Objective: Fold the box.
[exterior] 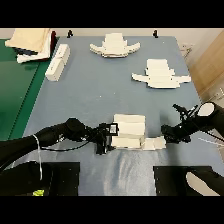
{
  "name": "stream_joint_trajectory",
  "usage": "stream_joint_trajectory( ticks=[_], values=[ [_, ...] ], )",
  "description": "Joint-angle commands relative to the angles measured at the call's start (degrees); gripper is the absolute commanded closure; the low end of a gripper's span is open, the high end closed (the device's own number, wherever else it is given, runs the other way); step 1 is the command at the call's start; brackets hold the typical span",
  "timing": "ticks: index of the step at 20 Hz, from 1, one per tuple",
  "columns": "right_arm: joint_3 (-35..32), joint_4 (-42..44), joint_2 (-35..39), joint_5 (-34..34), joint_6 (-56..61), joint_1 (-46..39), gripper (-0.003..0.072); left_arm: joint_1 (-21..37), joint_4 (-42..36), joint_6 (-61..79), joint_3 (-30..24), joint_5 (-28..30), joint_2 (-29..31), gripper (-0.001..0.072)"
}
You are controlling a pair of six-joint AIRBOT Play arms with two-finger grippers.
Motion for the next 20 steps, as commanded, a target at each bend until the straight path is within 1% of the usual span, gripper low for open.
stream_joint_trajectory(
  ticks=[1,3,5,7,11,13,16,17,18,20],
  values=[
    [0.0,0.1,3.6,2.2,-0.1,-0.2,0.0685,0.0,0.1,0.0,0.0,0.1,0.0,0.0115],
    [0.0,0.3,5.3,2.9,-0.1,-0.2,0.0685,0.0,0.1,0.0,0.0,0.1,0.0,0.0115],
    [0.0,0.8,5.3,2.8,-0.1,-0.2,0.0685,0.0,0.1,0.0,0.0,0.1,0.0,0.0115],
    [-0.5,3.1,5.2,2.4,-0.2,-0.1,0.0685,0.0,0.1,0.0,0.0,0.1,0.0,0.0116],
    [-2.6,13.2,5.2,1.1,-5.0,0.0,0.0673,0.0,0.1,0.0,0.0,0.1,0.0,0.0115],
    [-3.0,14.4,5.2,-0.8,-6.3,0.0,0.0520,0.0,0.1,0.0,0.0,0.1,0.0,0.0115],
    [-3.0,14.5,5.2,-3.6,-6.6,2.3,0.0518,0.0,0.1,0.0,0.0,0.1,0.0,0.0115],
    [-3.0,14.6,5.2,-4.2,-6.6,3.7,0.0439,0.0,0.1,0.0,0.0,0.1,0.0,0.0115],
    [-3.0,15.0,5.2,-5.0,-6.6,5.7,0.0317,0.0,0.1,0.0,0.0,0.1,0.0,0.0116],
    [-2.9,16.5,5.3,-6.6,-6.6,9.4,0.0309,0.0,0.1,0.0,0.0,0.1,0.0,0.0115]
  ],
)
